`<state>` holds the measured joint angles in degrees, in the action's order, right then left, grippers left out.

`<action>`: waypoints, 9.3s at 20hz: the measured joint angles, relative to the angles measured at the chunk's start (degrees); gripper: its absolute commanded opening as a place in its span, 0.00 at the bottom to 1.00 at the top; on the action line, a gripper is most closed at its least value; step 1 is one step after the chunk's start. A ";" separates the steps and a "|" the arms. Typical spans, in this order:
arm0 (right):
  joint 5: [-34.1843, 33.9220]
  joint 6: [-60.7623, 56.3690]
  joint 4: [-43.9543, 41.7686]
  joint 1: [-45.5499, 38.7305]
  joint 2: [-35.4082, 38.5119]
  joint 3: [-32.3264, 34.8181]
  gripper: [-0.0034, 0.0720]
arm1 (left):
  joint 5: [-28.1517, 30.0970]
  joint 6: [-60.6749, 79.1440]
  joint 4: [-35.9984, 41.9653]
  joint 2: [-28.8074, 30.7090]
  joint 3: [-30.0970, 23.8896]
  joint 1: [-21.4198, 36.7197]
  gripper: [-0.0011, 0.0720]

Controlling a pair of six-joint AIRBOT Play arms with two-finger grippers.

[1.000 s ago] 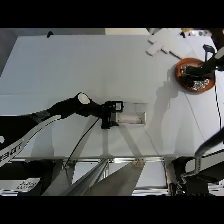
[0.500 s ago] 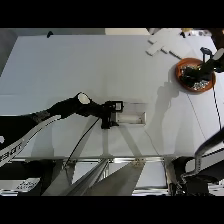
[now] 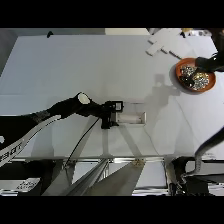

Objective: Fold the box and place the chain.

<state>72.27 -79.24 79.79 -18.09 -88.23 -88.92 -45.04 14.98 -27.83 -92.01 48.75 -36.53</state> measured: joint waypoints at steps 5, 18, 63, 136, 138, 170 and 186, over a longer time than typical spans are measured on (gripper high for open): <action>5.55 2.69 -7.08 1.01 10.49 0.07 0.07 | 0.00 0.00 0.00 0.00 -0.02 0.00 0.36; 17.33 5.86 -13.84 16.20 33.51 0.42 0.07 | 0.00 0.00 0.00 0.02 -0.02 0.00 0.36; -8.59 20.98 -19.85 42.25 24.90 38.42 0.13 | 0.00 0.00 -0.02 0.02 0.00 0.00 0.36; -14.36 2.80 -3.02 18.84 29.09 38.82 0.07 | -0.02 0.02 -0.02 0.02 0.00 0.00 0.36; -13.03 3.63 -4.63 20.35 33.48 38.82 0.07 | 0.00 0.02 -0.02 0.02 0.00 0.00 0.36; -15.47 19.96 -29.42 40.94 46.05 47.93 0.07 | 0.00 0.00 0.00 0.02 0.00 0.00 0.36; -13.05 18.93 -25.27 33.14 35.76 45.81 0.32 | 0.00 0.00 -0.02 0.02 0.00 0.00 0.36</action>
<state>59.22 -60.31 54.52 15.05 -52.47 -43.11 -45.04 14.98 -27.86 -91.98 48.75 -36.53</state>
